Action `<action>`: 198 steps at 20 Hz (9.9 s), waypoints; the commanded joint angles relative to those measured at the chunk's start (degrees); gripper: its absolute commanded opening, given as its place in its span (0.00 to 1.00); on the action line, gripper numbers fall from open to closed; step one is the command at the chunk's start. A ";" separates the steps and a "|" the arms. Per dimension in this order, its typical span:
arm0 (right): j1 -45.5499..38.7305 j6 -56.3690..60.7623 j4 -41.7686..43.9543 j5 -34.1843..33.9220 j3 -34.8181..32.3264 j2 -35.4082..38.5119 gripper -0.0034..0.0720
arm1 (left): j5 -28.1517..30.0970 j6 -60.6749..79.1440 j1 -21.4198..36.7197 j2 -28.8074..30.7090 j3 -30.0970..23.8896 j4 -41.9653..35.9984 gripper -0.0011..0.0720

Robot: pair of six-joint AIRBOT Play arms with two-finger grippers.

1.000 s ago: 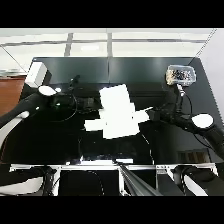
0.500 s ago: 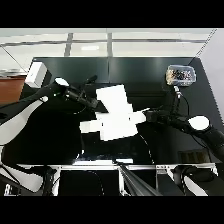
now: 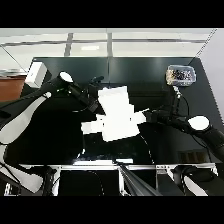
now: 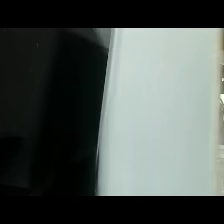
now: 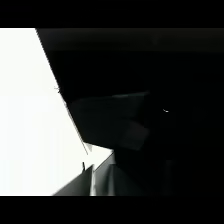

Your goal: Fold the box and place the chain.

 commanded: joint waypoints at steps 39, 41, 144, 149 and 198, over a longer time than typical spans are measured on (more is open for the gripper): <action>14.75 -53.53 -24.17 9.60 5.57 -10.97 0.99 | 32.92 35.10 -10.10 16.61 -21.49 2.19 0.05; 16.44 -53.33 -23.08 5.42 5.57 -11.96 0.99 | 32.87 35.10 -10.10 16.59 -21.49 2.19 0.05; 7.50 -72.43 -3.30 9.25 10.45 -25.31 0.23 | 49.64 -5.25 -13.99 23.21 -22.77 2.16 0.06; 7.50 -72.43 -3.30 9.25 10.45 -25.31 0.23 | 43.52 -5.27 -13.97 17.86 -22.80 2.16 0.05; 7.50 -72.43 -3.30 9.25 10.45 -25.31 0.23 | 37.20 39.54 -12.41 24.81 -31.43 -4.92 0.33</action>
